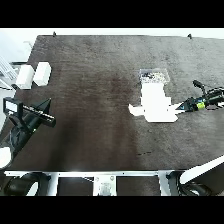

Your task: Fold the box and place the chain.

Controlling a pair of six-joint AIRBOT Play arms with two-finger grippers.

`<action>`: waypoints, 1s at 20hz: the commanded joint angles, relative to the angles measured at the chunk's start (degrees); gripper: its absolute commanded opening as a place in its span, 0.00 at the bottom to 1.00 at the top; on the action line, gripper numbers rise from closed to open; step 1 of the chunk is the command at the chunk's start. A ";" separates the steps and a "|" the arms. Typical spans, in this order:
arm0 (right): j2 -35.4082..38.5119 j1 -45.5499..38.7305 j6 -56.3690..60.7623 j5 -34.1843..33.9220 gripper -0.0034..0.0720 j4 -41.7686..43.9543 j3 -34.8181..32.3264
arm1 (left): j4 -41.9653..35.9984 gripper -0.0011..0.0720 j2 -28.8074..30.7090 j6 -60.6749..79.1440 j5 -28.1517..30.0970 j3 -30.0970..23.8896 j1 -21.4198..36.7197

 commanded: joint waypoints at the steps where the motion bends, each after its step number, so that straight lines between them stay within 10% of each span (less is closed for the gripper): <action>1: 2.67 -0.15 -2.97 1.53 0.04 7.69 -2.89 | 0.00 0.05 0.04 0.02 0.00 -0.02 -0.02; 8: 14.82 10.16 -0.04 -11.54 0.04 19.21 -18.18 | 0.00 0.05 0.04 0.02 0.00 -0.02 -0.02; 12: 14.25 21.29 3.98 -23.34 0.04 20.02 -17.31 | 0.00 0.05 0.04 0.02 0.00 -0.02 -0.02; 20: 4.42 32.39 8.09 -26.32 0.04 19.71 -7.82 | 0.00 0.05 0.04 0.02 -0.02 -0.02 -0.02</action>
